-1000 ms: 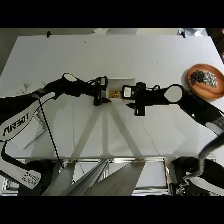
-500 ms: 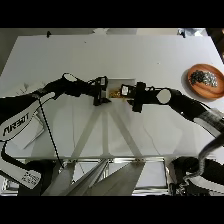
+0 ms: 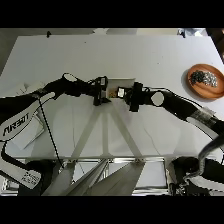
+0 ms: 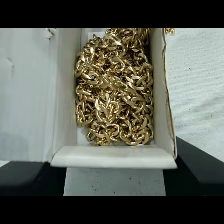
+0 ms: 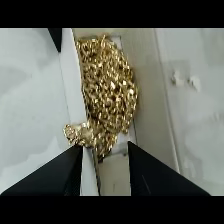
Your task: Fold the box and place the chain.
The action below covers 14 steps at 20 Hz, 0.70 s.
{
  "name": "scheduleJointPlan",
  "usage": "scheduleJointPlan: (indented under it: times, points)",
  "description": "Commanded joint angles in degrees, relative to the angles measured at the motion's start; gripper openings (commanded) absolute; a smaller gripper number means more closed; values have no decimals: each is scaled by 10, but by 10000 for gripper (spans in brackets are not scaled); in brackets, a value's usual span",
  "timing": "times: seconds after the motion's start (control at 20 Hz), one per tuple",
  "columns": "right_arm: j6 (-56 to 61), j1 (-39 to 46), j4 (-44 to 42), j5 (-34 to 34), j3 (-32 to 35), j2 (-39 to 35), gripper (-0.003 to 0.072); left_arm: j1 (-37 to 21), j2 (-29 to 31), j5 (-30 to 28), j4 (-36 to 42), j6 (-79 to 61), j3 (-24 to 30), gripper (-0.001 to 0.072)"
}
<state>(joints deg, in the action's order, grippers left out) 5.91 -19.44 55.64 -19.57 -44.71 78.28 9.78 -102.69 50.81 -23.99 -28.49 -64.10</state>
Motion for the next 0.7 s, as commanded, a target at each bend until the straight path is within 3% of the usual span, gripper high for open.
scheduleJointPlan:
  times: [0.0,0.35,0.65]
  points:
    - [-3,-14,-7,28,-2,1,275,0,0,0,0,0,0,325]
    - [-1,-14,-112,57,-4,-25,275,0,0,0,0,0,0,325]
    - [18,-14,-115,58,-5,-80,274,0,0,0,0,0,0,325]
